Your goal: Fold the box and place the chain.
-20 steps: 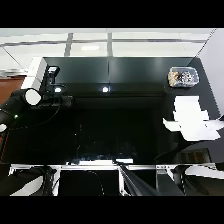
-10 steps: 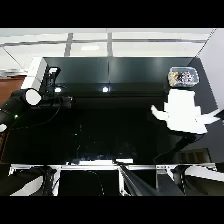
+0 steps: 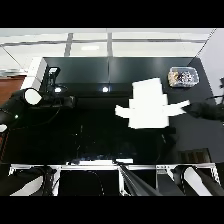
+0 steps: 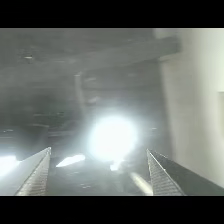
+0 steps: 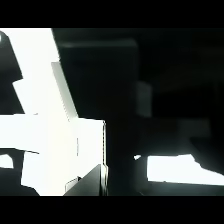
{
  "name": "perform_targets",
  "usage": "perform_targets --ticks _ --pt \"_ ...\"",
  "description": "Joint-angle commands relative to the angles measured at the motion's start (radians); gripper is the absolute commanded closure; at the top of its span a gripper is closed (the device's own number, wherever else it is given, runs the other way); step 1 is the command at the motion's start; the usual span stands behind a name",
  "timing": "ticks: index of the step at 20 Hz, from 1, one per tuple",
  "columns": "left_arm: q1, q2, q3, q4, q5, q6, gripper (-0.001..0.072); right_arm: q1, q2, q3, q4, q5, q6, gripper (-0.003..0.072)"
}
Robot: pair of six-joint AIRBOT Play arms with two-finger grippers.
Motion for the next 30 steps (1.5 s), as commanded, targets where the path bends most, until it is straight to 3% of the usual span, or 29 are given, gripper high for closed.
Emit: perform_targets --ticks 1,4,8,10,12,14,20,25,27,29,30 --pt "-0.023 -0.011 -0.001 -0.146 0.01 0.011 0.0006 0.221 0.179 -0.249 0.273 -0.258 0.012 0.0673" --pt "-0.035 -0.065 0.042 -0.304 -0.079 0.129 0.0006 0.44 0.187 -0.333 0.312 -0.388 0.027 0.0672" --pt "0.061 -0.268 0.156 -0.758 -0.392 0.453 0.0006 0.634 0.186 -0.359 0.312 -0.525 0.083 0.0672" --pt "0.085 -0.384 0.198 -0.866 -0.514 0.498 0.0005 0.681 0.186 -0.359 0.316 -0.54 0.083 0.0672" --pt "0.078 -0.482 0.248 -0.851 -0.581 0.498 0.0005 0.703 0.186 -0.359 0.312 -0.541 0.082 0.0672" --pt "0.056 -0.545 0.281 -0.813 -0.578 0.49 0.0005 0.708 0.186 -0.359 0.316 -0.542 0.083 0.0671" --pt "0.027 -0.589 0.329 -0.74 -0.578 0.509 0.0006 0.708 0.186 -0.359 0.316 -0.543 0.083 0.0671" --pt "-0.016 -0.649 0.393 -0.743 -0.8 0.709 0.0008 0.708 0.186 -0.359 0.316 -0.534 0.09 0.0671" --pt "-0.019 -0.684 0.444 -0.71 -0.88 0.723 0.0068 0.708 0.186 -0.359 0.315 -0.535 0.09 0.0671" --pt "-0.019 -0.701 0.486 -0.659 -0.889 0.723 0.0296 0.708 0.186 -0.359 0.315 -0.534 0.09 0.0671" --pt "-0.021 -0.708 0.508 -0.646 -0.89 0.723 0.0311 0.708 0.186 -0.359 0.315 -0.534 0.09 0.0671"
